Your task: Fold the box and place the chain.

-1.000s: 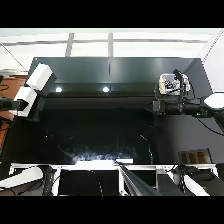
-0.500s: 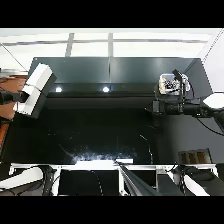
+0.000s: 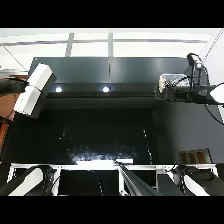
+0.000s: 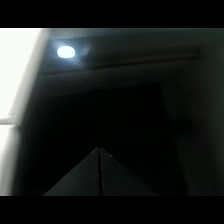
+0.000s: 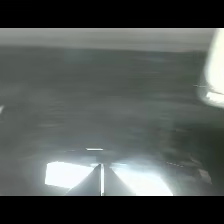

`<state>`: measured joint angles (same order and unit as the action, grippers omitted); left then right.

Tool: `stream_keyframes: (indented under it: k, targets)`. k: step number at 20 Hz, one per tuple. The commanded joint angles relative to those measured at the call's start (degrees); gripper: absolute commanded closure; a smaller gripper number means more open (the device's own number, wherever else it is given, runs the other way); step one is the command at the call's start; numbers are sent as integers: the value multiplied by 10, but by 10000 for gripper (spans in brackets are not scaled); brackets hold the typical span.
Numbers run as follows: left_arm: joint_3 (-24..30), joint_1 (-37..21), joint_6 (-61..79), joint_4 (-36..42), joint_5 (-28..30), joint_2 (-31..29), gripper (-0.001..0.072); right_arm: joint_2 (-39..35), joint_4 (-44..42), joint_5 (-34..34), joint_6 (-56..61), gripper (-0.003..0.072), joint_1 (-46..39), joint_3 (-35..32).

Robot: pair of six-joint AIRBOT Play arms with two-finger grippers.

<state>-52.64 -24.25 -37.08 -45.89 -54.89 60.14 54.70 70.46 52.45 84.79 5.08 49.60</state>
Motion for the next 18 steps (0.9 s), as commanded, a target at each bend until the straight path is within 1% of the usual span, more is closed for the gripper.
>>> stream_keyframes:
  k: [1,3,4,5,8,18]
  targets:
    - [20,115,-90,-66,-29,-36,685,-1,159,-28,135,656,1,-24]
    - [43,172,-150,-141,32,-43,684,-1,157,-40,135,657,0,-58]
    - [49,186,-171,-154,51,-42,683,-1,156,-24,135,657,0,-61]
    - [52,191,-176,-150,57,-42,683,-1,157,-12,135,657,0,-61]
    - [51,191,-176,-137,59,-43,682,-1,155,-9,135,657,0,-61]
    - [51,190,-173,-139,66,-42,680,-1,155,-10,135,657,0,-61]
